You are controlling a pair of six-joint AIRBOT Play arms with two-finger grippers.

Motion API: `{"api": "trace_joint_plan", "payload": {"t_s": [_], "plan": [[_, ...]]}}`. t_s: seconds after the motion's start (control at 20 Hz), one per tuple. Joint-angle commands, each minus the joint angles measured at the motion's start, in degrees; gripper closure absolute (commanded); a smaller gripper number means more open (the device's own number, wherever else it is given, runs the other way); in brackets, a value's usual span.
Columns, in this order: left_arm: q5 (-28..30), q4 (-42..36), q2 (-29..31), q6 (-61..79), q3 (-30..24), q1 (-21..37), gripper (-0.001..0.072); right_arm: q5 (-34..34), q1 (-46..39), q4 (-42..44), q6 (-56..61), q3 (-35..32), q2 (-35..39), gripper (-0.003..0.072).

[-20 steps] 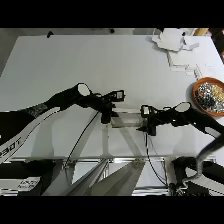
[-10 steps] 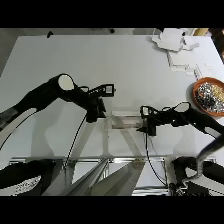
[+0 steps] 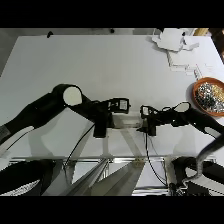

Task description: Fold the box and place the chain.

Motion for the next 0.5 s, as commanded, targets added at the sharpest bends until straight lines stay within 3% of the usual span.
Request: {"api": "trace_joint_plan", "payload": {"t_s": [0.0,0.1,0.2,0.45], "plan": [[17.03,-4.24,-3.02,-3.50,0.09,-2.84,0.0710,0.02,0.00,-0.02,-0.02,-0.02,0.02,0.0229],[26.32,-4.76,-4.87,-6.21,0.20,-1.42,0.0709,0.02,0.00,-0.02,-0.02,-0.02,0.02,0.0229],[31.06,-5.62,-7.19,-7.13,0.20,0.44,0.0708,0.02,0.00,-0.02,-0.02,-0.02,0.02,0.0229],[30.60,-8.00,-15.89,-7.17,0.20,2.51,0.0706,0.02,0.00,-0.02,-0.02,-0.02,0.02,0.0229]]}}
